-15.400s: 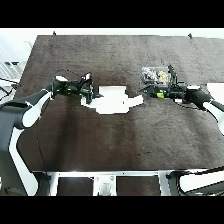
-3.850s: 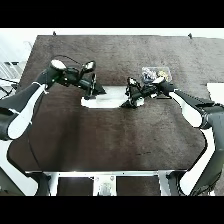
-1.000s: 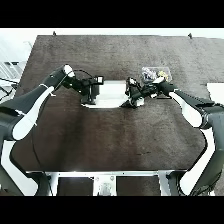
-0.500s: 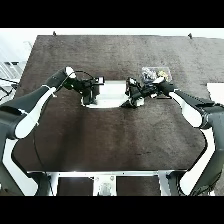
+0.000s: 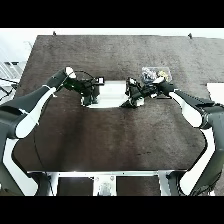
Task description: Fold the box and place the chain.
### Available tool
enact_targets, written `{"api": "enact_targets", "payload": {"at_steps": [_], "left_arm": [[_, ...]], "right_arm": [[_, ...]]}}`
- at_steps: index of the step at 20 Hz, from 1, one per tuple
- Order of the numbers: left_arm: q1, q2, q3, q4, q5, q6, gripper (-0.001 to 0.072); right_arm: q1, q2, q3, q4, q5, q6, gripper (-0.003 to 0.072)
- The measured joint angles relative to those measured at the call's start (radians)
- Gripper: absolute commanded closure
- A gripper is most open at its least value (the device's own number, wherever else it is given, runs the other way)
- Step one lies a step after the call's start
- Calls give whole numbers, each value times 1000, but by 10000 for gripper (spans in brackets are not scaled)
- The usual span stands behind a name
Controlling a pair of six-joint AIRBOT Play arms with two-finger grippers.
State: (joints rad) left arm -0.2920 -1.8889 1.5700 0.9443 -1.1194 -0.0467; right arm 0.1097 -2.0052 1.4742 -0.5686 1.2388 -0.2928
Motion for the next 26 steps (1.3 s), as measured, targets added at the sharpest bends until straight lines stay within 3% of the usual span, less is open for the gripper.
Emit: {"api": "enact_targets", "payload": {"at_steps": [1, 3, 15, 16, 17, 18, 23, 24, 25, 26], "left_arm": [[0, 0, 0, -7, -3, 0, 367], [0, 0, 0, -22, -8, 1, 573], [-50, -1, 0, -68, 26, 24, 579], [-53, -3, 0, -71, 30, 26, 556], [-56, -6, 0, -72, 35, 26, 389], [-58, -9, 0, -75, 37, 26, 339], [-61, -15, 0, -75, 43, 23, 331], [-61, -16, 0, -74, 42, 23, 148], [-62, -16, 0, -74, 42, 22, 87], [-61, -17, 0, -74, 41, 16, 87]], "right_arm": [[0, 0, 0, 0, 0, 0, 229], [0, 0, 0, 0, 0, 0, 229], [0, 0, 0, -1, 1, -3, 229], [0, 0, 0, -1, 1, -3, 229], [0, 0, 0, -1, 1, -3, 229], [0, 0, 0, -1, 1, -3, 229], [0, 0, 0, -1, 1, -1, 229], [0, 0, 0, -1, 1, -1, 229], [0, 0, 0, -1, 2, -1, 229], [1, 0, 0, -2, 5, 0, 229]]}}
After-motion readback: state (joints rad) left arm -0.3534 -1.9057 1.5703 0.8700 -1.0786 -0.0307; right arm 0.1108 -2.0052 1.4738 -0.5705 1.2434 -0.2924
